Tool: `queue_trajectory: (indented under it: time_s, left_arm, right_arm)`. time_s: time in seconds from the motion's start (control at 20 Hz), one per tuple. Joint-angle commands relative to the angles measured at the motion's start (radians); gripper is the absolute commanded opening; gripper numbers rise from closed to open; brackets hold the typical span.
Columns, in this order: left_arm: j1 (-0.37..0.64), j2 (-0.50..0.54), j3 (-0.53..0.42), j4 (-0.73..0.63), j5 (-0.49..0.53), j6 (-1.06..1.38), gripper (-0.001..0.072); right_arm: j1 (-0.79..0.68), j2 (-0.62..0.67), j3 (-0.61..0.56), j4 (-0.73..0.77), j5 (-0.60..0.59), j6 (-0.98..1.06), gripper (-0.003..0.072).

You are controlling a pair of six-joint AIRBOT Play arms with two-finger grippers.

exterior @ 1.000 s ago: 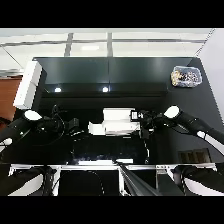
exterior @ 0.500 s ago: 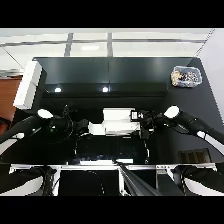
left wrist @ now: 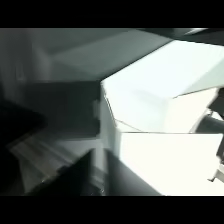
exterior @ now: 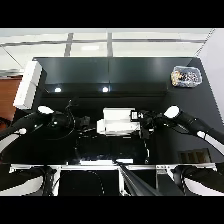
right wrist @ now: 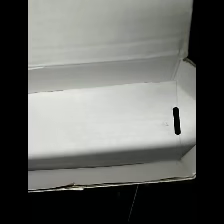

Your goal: Fold the box and place the chain.

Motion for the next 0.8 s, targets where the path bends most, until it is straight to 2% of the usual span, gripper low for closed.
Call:
queue_trajectory:
  time_s: [0.0, 0.15, 0.2, 0.25, 0.4, 0.55, 0.65, 0.75]
  left_arm:
    - [0.011, -0.001, 0.003, -0.066, -0.035, 0.058, 0.0521]
    - [0.009, -0.001, 0.003, -0.066, -0.038, 0.058, 0.0543]
    - [0.009, -0.001, 0.003, -0.067, -0.042, 0.057, 0.0612]
    - [0.009, -0.001, 0.003, -0.070, -0.045, 0.057, 0.0646]
    - [0.009, -0.001, 0.003, -0.090, -0.067, 0.058, 0.0640]
    - [-0.019, -0.001, 0.009, -0.084, -0.061, 0.060, 0.0617]
    - [-0.059, -0.001, 0.034, -0.074, -0.060, 0.083, 0.0484]
    - [-0.098, -0.001, 0.077, -0.037, -0.050, 0.072, 0.0484]
  right_arm:
    - [0.000, 0.000, 0.001, 0.000, 0.000, 0.000, 0.0127]
    - [0.000, 0.000, 0.001, 0.000, 0.000, 0.000, 0.0127]
    - [0.000, 0.000, 0.001, 0.000, 0.000, 0.000, 0.0127]
    - [0.000, 0.000, 0.001, 0.000, 0.000, 0.000, 0.0127]
    - [0.000, 0.000, 0.001, 0.000, 0.000, 0.000, 0.0127]
    - [0.000, 0.000, 0.001, 0.000, 0.000, 0.000, 0.0127]
    - [0.000, 0.000, 0.001, 0.000, 0.000, 0.000, 0.0127]
    - [0.000, 0.000, 0.001, 0.000, 0.000, 0.000, 0.0127]
